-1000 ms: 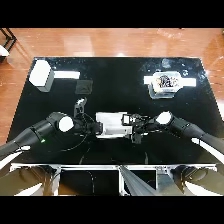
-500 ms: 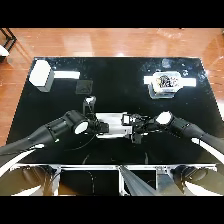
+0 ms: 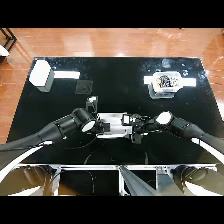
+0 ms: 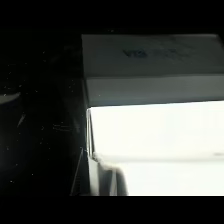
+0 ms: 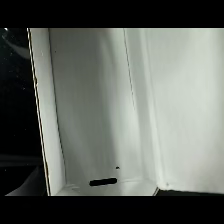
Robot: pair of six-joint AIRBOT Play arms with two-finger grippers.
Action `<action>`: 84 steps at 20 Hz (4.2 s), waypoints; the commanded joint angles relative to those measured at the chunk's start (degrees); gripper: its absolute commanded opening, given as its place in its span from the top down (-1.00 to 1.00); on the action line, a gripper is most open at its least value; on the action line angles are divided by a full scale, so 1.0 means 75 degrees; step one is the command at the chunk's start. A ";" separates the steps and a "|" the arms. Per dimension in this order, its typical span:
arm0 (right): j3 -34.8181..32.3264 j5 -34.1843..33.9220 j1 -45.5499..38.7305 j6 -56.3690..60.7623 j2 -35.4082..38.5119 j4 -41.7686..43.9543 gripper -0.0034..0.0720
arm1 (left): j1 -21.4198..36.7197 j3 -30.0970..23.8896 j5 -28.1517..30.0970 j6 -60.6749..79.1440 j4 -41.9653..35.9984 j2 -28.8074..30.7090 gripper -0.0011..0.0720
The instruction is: Fold the box and place the chain.
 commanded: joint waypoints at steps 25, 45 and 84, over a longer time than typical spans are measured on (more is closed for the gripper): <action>-0.0006 0.0003 0.0003 0.0000 -0.0003 0.0000 -0.17 | -0.0006 0.0519 -0.0743 0.0134 -0.0026 -0.0580 0.91; -0.0006 0.0003 0.0003 0.0000 -0.0003 0.0000 -0.17 | 0.0023 0.0662 -0.0956 -0.0055 0.0003 -0.0597 0.07; 0.0032 0.0411 0.0050 0.0833 0.0941 -0.0466 -0.04 | 0.0023 0.0705 -0.1067 0.0318 0.0149 -0.0592 0.92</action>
